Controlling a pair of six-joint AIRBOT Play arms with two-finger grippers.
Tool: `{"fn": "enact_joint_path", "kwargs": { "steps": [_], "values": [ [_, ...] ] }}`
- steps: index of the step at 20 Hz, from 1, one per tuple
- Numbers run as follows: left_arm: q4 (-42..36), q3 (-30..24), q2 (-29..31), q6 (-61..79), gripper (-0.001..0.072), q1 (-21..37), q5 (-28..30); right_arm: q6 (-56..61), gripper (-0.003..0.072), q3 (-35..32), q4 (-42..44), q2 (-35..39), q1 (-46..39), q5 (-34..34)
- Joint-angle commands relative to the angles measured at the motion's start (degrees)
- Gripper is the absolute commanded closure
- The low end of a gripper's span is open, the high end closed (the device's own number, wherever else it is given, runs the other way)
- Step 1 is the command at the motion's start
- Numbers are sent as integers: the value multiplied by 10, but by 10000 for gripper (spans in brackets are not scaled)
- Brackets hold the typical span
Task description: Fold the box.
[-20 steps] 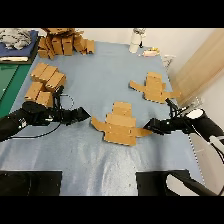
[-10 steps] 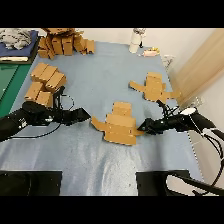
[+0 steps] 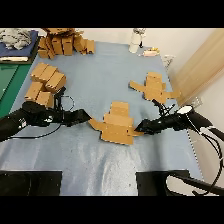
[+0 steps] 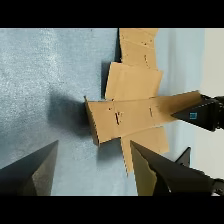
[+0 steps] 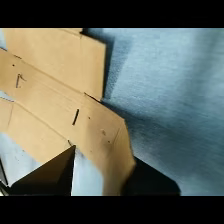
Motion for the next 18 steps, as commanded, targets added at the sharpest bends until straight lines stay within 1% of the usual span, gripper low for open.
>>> {"fn": "enact_joint_path", "kwargs": {
  "steps": [1,2,4,6,7,8,9,10,11,14,16,18],
  "values": [
    [0,0,0,-1,13,0,-2,0,287,3,-21,0,1,-35],
    [0,0,0,-1,12,0,-2,0,293,3,-23,0,1,-44],
    [0,0,0,-1,13,0,-2,0,345,3,-23,-2,1,-43],
    [0,0,0,-1,13,0,-2,0,347,3,-18,-4,1,-21],
    [0,0,0,-1,12,0,-2,0,404,3,-14,-5,1,-11],
    [0,0,0,-1,13,0,-2,0,407,3,-5,-4,1,-4],
    [0,0,0,-1,13,0,-3,-2,446,3,4,-4,1,0],
    [-2,0,0,-1,12,1,-10,-12,542,3,15,-4,1,2],
    [-5,0,0,-1,12,2,-21,-34,681,3,35,-5,1,7],
    [-9,3,-4,6,13,21,-62,-90,683,3,99,-3,21,-8],
    [-8,12,-13,12,13,51,-97,-109,683,1,94,5,77,-45],
    [-8,28,-23,30,13,80,-145,-111,683,-1,49,31,161,-103]
  ]
}}
